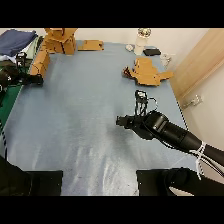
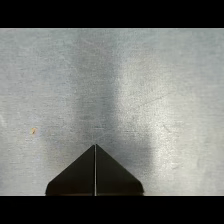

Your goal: Fold the box.

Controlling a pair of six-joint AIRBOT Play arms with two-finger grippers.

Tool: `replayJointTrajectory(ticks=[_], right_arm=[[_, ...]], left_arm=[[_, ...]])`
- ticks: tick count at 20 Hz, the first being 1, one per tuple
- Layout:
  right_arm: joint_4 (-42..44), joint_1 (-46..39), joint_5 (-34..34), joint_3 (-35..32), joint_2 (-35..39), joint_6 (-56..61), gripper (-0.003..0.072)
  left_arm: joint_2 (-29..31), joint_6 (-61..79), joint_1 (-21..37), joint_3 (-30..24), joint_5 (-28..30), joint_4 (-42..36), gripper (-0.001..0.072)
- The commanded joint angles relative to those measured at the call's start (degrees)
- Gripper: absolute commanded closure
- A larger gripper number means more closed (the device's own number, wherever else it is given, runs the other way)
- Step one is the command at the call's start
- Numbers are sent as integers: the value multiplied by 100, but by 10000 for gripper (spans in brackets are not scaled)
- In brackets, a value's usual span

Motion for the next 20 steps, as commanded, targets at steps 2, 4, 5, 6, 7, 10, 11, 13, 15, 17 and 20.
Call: replayJointTrajectory(ticks=[2,4,5,6,7,10,11,13,15,17,20], right_arm=[[22,0,11,7,-4,2,683],[24,0,11,7,-4,0,683],[24,0,11,7,-4,2,684],[57,0,9,7,-4,0,683],[114,0,9,7,-4,2,683],[201,0,9,7,-4,0,683],[260,0,9,7,-7,-9,683],[420,0,7,7,-7,-87,683],[664,-9,-2,42,-9,-323,683],[1123,-170,-107,258,-101,-767,683],[1836,-575,-356,979,-549,-1932,683]], left_arm=[[352,0,238,46,-785,33,12],[603,0,308,46,-1272,98,12],[730,0,341,44,-1532,192,12],[863,0,356,44,-1840,319,12],[964,-2,361,46,-2103,474,13],[1182,-9,380,46,-3082,824,72],[1248,-37,380,46,-3532,831,408],[1349,-387,363,44,-4162,846,698],[1429,-669,363,44,-4743,748,700],[1572,-994,289,-31,-5163,289,701],[2081,-1051,-343,-498,-5311,-297,702]])
